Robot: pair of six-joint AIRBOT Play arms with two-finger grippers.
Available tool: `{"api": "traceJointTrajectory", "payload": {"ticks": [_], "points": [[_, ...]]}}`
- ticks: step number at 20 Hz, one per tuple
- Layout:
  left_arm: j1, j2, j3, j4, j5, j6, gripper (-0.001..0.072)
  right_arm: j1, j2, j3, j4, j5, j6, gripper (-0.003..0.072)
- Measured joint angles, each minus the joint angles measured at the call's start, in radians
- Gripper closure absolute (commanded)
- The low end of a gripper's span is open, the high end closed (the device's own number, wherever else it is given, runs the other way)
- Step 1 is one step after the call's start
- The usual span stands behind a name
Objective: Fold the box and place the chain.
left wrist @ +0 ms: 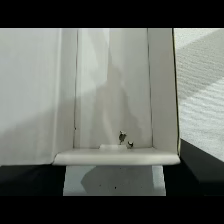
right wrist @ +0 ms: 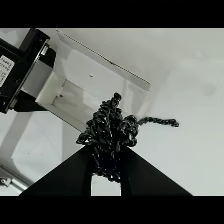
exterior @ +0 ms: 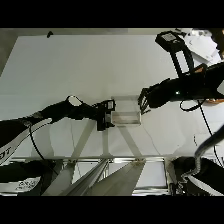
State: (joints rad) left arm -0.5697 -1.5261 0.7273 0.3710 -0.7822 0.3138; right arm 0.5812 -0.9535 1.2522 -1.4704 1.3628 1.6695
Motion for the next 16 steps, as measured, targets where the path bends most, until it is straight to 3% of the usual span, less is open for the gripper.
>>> {"api": "traceJointTrajectory", "payload": {"ticks": [16], "points": [[0.000, 0.000, 0.000, 0.000, 0.000, 0.000, 0.0367, 0.000, 0.004, 0.000, 0.121, -0.109, 0.009, 0.0680]]}}
